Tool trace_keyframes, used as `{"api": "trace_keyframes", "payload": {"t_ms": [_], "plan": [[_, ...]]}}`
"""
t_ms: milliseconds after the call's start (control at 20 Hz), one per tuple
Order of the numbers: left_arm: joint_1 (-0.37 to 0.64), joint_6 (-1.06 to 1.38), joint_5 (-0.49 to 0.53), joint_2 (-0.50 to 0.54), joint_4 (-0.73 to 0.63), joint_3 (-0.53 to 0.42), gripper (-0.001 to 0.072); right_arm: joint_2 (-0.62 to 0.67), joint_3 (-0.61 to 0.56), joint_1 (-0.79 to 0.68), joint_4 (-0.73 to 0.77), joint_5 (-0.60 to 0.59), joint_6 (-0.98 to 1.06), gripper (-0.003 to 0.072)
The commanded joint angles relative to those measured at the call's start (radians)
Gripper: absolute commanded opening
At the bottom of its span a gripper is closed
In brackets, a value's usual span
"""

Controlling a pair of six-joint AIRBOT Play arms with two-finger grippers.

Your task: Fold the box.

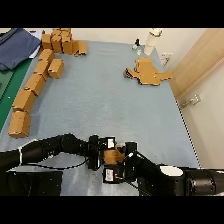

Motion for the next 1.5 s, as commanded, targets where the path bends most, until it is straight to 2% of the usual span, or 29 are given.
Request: {"api": "trace_keyframes", "payload": {"t_ms": [0,350,650,750,850,1100,1450], "plan": [[0.0,0.0,0.0,0.001,0.0,0.0,0.0451,-0.002,-0.002,-0.011,0.038,0.03,-0.047,0.0592],[0.0,0.0,0.0,0.001,0.0,0.0,0.0451,-0.087,-0.002,-0.039,0.014,0.083,-0.055,0.0594],[0.0,0.0,0.0,0.001,0.0,0.0,0.0451,-0.094,-0.002,-0.039,0.007,0.072,-0.055,0.059],[0.0,0.0,0.001,0.001,0.0,0.0,0.0451,-0.094,-0.002,-0.039,0.006,0.065,-0.061,0.0532],[0.0,0.0,0.001,0.001,0.0,0.0,0.0451,-0.094,-0.002,-0.039,0.006,0.065,-0.062,0.0519],[0.0,0.0,0.001,0.001,0.0,0.0,0.0451,-0.094,0.001,-0.039,0.006,0.063,-0.071,0.0342],[0.0,0.0,0.0,0.001,0.0,0.0,0.0451,-0.092,0.059,-0.039,-0.035,0.012,-0.1,0.0334]]}}
